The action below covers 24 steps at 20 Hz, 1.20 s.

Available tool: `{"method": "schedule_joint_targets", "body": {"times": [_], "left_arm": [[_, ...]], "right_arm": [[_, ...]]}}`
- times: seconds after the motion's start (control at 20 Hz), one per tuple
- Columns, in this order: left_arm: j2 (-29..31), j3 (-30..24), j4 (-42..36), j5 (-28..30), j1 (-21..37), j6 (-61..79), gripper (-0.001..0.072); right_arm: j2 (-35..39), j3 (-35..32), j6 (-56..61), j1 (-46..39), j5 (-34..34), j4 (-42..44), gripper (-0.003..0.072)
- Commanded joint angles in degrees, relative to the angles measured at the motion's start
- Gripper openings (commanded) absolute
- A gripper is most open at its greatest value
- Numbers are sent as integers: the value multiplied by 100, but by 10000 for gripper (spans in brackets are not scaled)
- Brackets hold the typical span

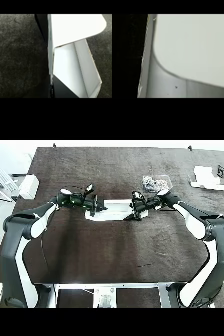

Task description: Fold the box and place the chain.

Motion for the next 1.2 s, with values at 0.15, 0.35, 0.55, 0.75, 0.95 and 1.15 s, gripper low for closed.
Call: {"method": "schedule_joint_targets", "body": {"times": [0.15, 0.35, 0.55, 0.75, 0.95, 1.15], "left_arm": [[-2, 0, 2, 0, -2, 0, 22], [-2, 0, 2, 0, -2, 0, 22], [-2, 0, 2, 0, -2, 0, 22], [-2, 0, 2, 0, -2, 0, 22], [-2, 0, 2, 0, -2, 2, 22], [-2, 0, 0, 0, -2, 0, 22]], "right_arm": [[-39, 140, -221, 35, -13, -76, 612], [-63, 142, -219, 44, 133, -81, 612], [-72, 186, -308, 28, 118, -92, 612], [-140, 323, -396, 17, 127, -168, 612], [-166, 334, -387, 17, 184, -160, 611], [-168, 334, -188, 17, 201, -146, 611]]}}
